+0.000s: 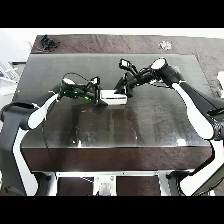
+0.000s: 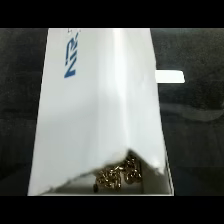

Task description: Fold the box and place the chain.

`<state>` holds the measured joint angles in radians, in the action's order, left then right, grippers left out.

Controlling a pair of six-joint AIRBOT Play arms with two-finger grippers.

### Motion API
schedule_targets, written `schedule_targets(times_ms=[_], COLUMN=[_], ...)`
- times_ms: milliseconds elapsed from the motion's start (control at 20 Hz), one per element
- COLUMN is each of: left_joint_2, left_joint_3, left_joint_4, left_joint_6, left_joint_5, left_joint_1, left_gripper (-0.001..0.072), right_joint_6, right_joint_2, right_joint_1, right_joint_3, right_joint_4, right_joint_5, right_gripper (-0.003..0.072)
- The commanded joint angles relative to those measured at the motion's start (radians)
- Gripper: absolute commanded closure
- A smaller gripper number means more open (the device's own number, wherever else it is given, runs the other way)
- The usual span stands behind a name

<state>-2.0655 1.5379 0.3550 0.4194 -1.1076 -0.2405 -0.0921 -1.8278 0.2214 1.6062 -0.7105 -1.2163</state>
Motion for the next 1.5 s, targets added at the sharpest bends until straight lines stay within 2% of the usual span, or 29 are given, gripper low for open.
schedule_targets(times_ms=[0, 500, 1200, 1300, 1450], left_joint_2=[0.001, 0.001, 0.000, 0.001, 0.001], left_joint_3=[0.000, 0.000, 0.000, 0.000, 0.000], left_joint_4=[0.000, 0.000, 0.000, 0.000, 0.000], left_joint_6=[0.000, 0.000, 0.000, 0.000, 0.000], left_joint_5=[0.000, 0.000, 0.000, 0.000, 0.000], left_joint_1=[0.000, 0.000, 0.000, 0.000, 0.000], left_gripper=[0.0357, 0.0357, 0.0357, 0.0357, 0.0357], right_joint_6=[0.000, 0.000, 0.072, 0.071, 0.071], right_joint_2=[0.003, 0.003, 0.003, 0.003, 0.003], right_joint_1=[0.000, 0.002, 0.000, -0.001, -0.009], right_joint_3=[-0.006, -0.041, -0.145, -0.145, -0.149], right_joint_4=[0.003, 0.020, 0.161, 0.160, 0.161], right_joint_5=[-0.003, 0.046, 0.046, 0.045, 0.045], right_gripper=[0.0412, 0.0412, 0.0410, 0.0356, 0.0315])
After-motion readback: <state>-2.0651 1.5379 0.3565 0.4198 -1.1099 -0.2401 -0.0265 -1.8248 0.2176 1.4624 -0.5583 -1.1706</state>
